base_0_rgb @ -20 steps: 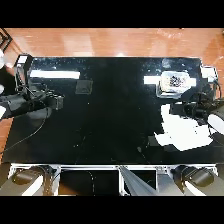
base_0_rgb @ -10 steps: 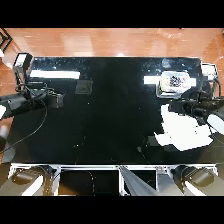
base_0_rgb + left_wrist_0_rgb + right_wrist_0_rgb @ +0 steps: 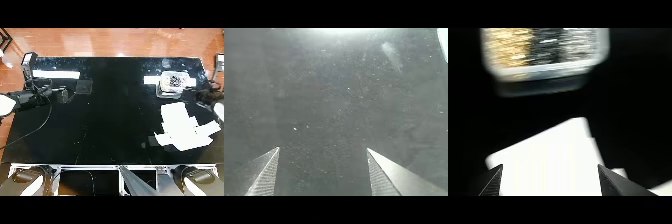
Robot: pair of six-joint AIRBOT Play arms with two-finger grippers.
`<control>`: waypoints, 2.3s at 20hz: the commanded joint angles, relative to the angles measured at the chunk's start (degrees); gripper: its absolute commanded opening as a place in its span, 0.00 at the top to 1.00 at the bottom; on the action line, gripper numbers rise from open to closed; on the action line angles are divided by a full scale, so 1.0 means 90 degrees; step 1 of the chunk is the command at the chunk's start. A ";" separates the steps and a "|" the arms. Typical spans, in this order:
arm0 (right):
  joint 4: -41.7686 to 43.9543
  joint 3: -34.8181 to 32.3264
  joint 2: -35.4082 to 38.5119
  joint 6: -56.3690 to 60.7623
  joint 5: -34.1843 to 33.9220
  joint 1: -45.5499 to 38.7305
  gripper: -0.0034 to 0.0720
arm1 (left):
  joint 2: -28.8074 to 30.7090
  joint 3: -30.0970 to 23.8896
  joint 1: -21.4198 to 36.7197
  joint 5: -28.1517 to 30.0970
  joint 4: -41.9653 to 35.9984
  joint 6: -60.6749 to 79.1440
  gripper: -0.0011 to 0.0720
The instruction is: Fold the box and place the chain.
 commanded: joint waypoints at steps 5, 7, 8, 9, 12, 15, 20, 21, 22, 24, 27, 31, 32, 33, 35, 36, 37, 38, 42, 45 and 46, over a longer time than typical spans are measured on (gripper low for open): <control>0.0180 0.0002 -0.0097 -0.1358 -0.0177 -0.4010 0.02 | -0.0075 0.0000 -0.0015 -0.0041 -0.0668 -0.0036 0.10; 0.0976 0.0002 -0.0321 -0.1977 0.0046 -0.5197 0.01 | -0.0107 0.0000 -0.0012 -0.0017 -0.0668 -0.0039 0.10; 0.1491 0.0002 -0.0508 -0.2450 0.0204 -0.5753 0.02 | -0.0134 0.0000 -0.0012 -0.0022 -0.0673 -0.0044 0.10; 0.2110 0.0002 -0.0731 -0.3016 0.0364 -0.6343 0.01 | -0.0151 0.0000 -0.0012 -0.0080 -0.0760 -0.0049 0.10; 0.4235 0.0019 -0.1243 -0.4464 0.0374 -0.7907 0.01 | -0.0180 0.0002 -0.0017 -0.0153 -0.1010 -0.0046 0.10; 0.6487 0.0034 -0.1965 -0.5867 0.0979 -0.9238 0.02 | -0.0180 0.0002 -0.0010 -0.0138 -0.1008 -0.0046 0.10; 0.6870 0.0787 -0.3791 -0.6897 0.2555 -0.9717 0.02 | -0.0180 0.0002 -0.0010 -0.0114 -0.1008 -0.0046 0.10; 0.6802 0.1103 -0.4068 -0.6902 0.2584 -0.9551 0.02 | -0.0180 0.0002 -0.0010 -0.0112 -0.1005 -0.0046 0.10; 0.6666 0.1464 -0.4325 -0.6989 0.2749 -0.9313 0.02 | -0.0182 0.0002 -0.0010 -0.0087 -0.1005 -0.0046 0.10; 0.5897 0.2115 -0.4784 -0.6989 0.3123 -0.8782 0.02 | -0.0182 0.0002 -0.0010 0.0029 -0.1008 -0.0049 0.10; 0.5931 0.2569 -0.5469 -0.6700 0.3449 -0.8376 0.03 | -0.0182 0.0002 -0.0010 0.0075 -0.1013 -0.0104 0.10; 0.6377 0.2608 -0.5960 -0.6766 0.4017 -0.8349 0.03 | -0.0182 0.0002 -0.0010 0.0080 -0.1124 -0.0117 0.10; 0.6377 0.2606 -0.5977 -0.6819 0.4014 -0.8354 0.03 | -0.0182 0.0002 -0.0010 0.0090 -0.1124 -0.0117 0.10; 0.6365 0.2606 -0.5989 -0.6909 0.3993 -0.8352 0.03 | -0.0182 0.0002 -0.0010 0.0090 -0.1124 -0.0117 0.10; 0.6370 0.2603 -0.6023 -0.6931 0.3684 -0.8352 0.03 | -0.0182 0.0002 -0.0010 0.0090 -0.1168 -0.0153 0.10; 0.6368 0.2603 -0.6035 -0.6953 0.3684 -0.8352 0.03 | -0.0182 0.0002 -0.0010 0.0092 -0.1270 -0.0287 0.10; 0.6319 0.2606 -0.6052 -0.6963 0.3711 -0.8354 0.03 | -0.0182 0.0002 -0.0010 0.0100 -0.1367 -0.0284 0.10; 0.6195 0.2603 -0.6081 -0.6970 0.3735 -0.8352 0.03 | -0.0182 0.0002 -0.0010 0.0100 -0.1367 -0.0284 0.10; 0.6156 0.2572 -0.6305 -0.6980 0.3961 -0.8354 0.03 | -0.0182 0.0002 -0.0010 0.0185 -0.1367 -0.0330 0.10; 0.6407 0.2317 -0.6307 -0.7157 0.3915 -0.8383 0.03 | -0.0182 0.0002 -0.0010 0.0180 -0.1365 -0.0576 0.10; 0.6526 0.2271 -0.6312 -0.7220 0.3910 -0.8381 0.03 | -0.0182 0.0002 -0.0010 0.0180 -0.1365 -0.0578 0.10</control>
